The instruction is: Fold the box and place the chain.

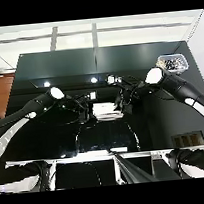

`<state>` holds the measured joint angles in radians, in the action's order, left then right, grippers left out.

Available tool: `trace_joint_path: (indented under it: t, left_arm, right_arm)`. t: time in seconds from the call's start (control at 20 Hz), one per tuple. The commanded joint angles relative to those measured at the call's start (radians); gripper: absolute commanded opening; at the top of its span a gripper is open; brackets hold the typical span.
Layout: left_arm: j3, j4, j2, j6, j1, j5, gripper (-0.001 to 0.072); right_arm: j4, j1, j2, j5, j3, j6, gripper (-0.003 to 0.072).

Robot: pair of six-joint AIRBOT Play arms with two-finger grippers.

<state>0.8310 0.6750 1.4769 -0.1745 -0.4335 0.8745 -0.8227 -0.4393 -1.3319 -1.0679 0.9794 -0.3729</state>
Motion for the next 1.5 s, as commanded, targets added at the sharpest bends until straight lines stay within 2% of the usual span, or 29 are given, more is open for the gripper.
trace_joint_path:
  t: [0.0, 0.3, 0.35, 1.05, 1.15, 1.25, 1.3, 1.35, 1.45]
  left_arm:
    - [0.0, 0.0, 0.001, 0.0, -0.001, 0.0, 0.0464]
    - [0.0, 0.0, 0.001, 0.0, -0.001, 0.0, 0.0464]
    - [0.0, 0.0, 0.001, 0.0, -0.001, 0.0, 0.0464]
    - [0.0, 0.0, 0.001, 0.0, -0.001, 0.001, 0.0464]
    - [0.0, 0.0, 0.0, 0.0, -0.001, 0.001, 0.0464]
    - [0.0, 0.0, 0.0, 0.0, -0.001, 0.001, 0.0464]
    - [0.0, 0.0, 0.0, 0.0, -0.001, 0.001, 0.0464]
    - [0.0, 0.0, 0.0, 0.0, -0.001, 0.001, 0.0464]
    - [0.0, 0.0, 0.0, 0.0, -0.001, 0.002, 0.0464]
  right_arm:
    - [-0.002, -0.011, -0.006, 0.003, 0.0, -0.004, 0.0273]
    - [-0.003, -0.011, -0.007, 0.003, 0.0, -0.005, 0.0289]
    - [-0.003, -0.011, -0.007, 0.003, 0.0, -0.005, 0.0394]
    - [0.023, -0.011, 0.003, 0.043, -0.047, -0.024, 0.0385]
    - [0.027, -0.008, 0.04, 0.028, -0.031, -0.114, 0.0385]
    - [0.039, 0.022, 0.087, 0.017, -0.025, -0.354, 0.0382]
    - [0.052, 0.048, 0.093, 0.003, -0.034, -0.472, 0.0237]
    - [0.099, 0.08, 0.093, -0.009, -0.065, -0.541, 0.0019]
    - [0.321, 0.13, 0.093, -0.008, -0.165, -0.485, 0.0012]
